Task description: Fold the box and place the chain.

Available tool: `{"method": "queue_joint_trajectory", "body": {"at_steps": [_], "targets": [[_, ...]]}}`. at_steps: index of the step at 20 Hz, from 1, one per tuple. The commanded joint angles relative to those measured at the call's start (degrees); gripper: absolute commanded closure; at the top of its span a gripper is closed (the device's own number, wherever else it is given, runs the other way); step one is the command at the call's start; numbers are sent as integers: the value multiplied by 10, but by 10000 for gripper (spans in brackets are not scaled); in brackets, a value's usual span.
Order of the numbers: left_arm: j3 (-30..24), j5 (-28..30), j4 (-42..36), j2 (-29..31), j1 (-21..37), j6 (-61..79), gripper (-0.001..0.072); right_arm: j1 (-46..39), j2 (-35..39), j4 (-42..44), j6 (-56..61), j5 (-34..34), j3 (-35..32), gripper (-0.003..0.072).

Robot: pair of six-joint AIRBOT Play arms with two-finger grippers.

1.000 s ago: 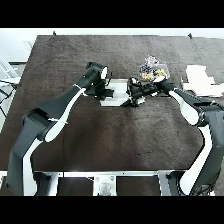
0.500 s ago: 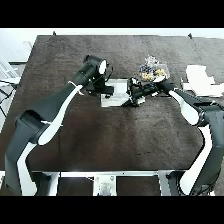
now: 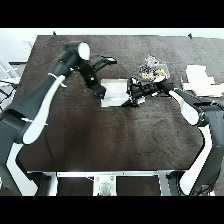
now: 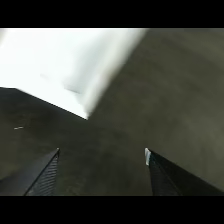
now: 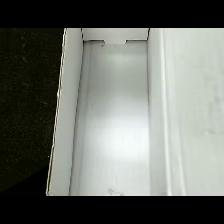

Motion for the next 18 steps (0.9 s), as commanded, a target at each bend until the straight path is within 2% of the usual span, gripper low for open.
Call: {"method": "queue_joint_trajectory", "body": {"at_steps": [1, 5, 6, 8, 13, 18], "targets": [[-31, -18, -117, 2, 73, 179, 99, 0, 0, 0, 0, 0, 0, 177], [-96, 128, -106, 2, 94, 306, 97, 0, 0, 0, 0, 0, 0, 178], [-116, 158, -112, 2, 98, 344, 15, 0, 0, 0, 0, 0, 0, 177], [-165, 211, -130, 2, 106, 433, -11, 0, 0, 0, 0, 0, 0, 177], [-242, 279, -224, 2, 110, 556, -11, 0, 0, 0, 0, 0, 0, 177], [-271, 317, -277, -2, 110, 608, -11, 0, 0, 0, 0, 0, 0, 178]]}}
